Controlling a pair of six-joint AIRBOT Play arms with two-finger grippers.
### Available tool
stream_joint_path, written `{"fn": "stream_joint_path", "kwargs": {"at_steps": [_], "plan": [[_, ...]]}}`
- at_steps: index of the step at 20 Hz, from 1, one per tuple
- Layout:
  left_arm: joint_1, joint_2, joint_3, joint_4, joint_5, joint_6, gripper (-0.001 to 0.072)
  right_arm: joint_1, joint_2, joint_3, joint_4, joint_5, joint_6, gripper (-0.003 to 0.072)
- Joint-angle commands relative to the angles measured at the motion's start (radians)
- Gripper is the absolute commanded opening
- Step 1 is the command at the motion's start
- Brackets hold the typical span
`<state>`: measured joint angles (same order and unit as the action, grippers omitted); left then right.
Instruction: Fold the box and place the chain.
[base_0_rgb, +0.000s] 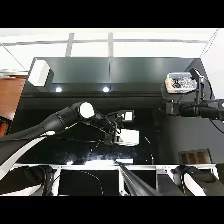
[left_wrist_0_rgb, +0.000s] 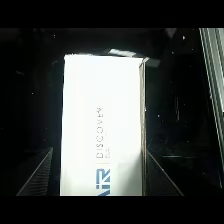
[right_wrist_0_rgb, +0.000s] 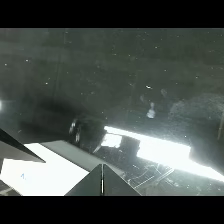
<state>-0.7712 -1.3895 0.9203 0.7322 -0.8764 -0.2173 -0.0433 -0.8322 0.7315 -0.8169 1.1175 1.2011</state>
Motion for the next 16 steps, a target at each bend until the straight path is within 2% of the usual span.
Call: {"fn": "stream_joint_path", "kwargs": {"at_steps": [1,16], "plan": [[-0.002,-0.007,0.001,0.000,-0.026,-0.001,0.0703,0.000,0.001,0.001,-0.005,0.000,0.000,0.0013],[-0.015,-0.029,-0.003,0.000,-0.021,-0.045,0.0704,0.000,0.001,0.001,-0.005,0.000,-0.001,0.0013]]}}
